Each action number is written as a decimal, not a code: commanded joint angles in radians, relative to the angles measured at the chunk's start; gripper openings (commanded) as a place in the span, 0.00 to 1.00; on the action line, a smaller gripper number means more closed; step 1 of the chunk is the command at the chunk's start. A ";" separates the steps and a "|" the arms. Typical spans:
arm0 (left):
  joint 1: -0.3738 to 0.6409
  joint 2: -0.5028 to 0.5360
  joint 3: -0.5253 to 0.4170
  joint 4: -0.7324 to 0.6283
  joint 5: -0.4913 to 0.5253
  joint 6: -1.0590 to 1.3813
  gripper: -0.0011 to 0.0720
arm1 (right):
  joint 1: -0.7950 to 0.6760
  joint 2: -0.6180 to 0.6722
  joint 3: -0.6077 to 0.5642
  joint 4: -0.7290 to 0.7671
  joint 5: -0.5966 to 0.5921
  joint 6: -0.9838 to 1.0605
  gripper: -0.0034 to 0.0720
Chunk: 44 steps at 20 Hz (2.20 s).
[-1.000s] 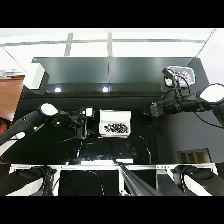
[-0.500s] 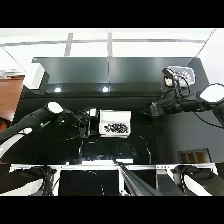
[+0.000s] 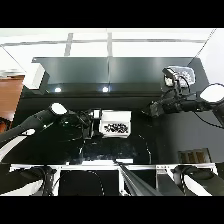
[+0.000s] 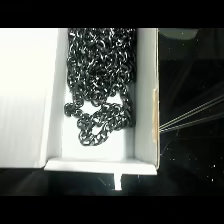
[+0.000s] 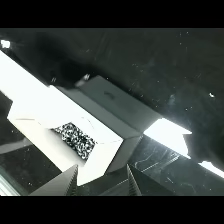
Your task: Fold the box and place the chain.
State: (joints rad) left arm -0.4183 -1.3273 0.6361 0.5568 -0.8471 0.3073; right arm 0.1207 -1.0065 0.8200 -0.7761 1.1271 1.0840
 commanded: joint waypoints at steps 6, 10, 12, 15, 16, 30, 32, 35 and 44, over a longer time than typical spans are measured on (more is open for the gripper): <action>-0.029 0.000 0.000 -0.047 0.034 -0.005 0.48 | 0.054 -0.045 0.000 0.041 -0.312 0.049 0.99; -0.029 0.000 0.000 -0.068 0.052 -0.008 0.48 | 0.135 -0.163 0.000 0.107 -0.437 0.045 0.98; -0.030 0.000 0.000 -0.068 0.056 -0.012 0.49 | 0.167 -0.211 0.000 0.106 -0.429 0.017 0.98; -0.030 0.000 0.000 -0.068 0.056 -0.012 0.49 | 0.194 -0.211 0.011 0.107 -0.328 -0.244 0.98; -0.030 0.000 0.000 -0.068 0.056 -0.012 0.49 | 0.193 -0.204 0.027 0.105 -0.254 -0.371 0.98; -0.030 0.000 0.000 -0.068 0.057 -0.012 0.49 | 0.272 -0.231 0.021 0.041 -0.095 -0.880 0.98; -0.030 0.000 0.000 -0.068 0.057 -0.012 0.49 | 0.274 -0.231 0.021 0.039 -0.096 -0.880 0.98; -0.030 0.000 0.000 -0.068 0.057 -0.012 0.49 | 0.274 -0.231 0.021 0.038 -0.096 -0.880 0.98; -0.030 0.000 0.000 -0.068 0.057 -0.012 0.49 | 0.274 -0.229 0.021 0.042 -0.087 -0.826 0.42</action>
State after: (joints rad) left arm -0.4477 -1.3277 0.6361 0.4873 -0.7879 0.2939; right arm 0.3939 -1.2362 0.8413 -0.7341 1.0306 0.2363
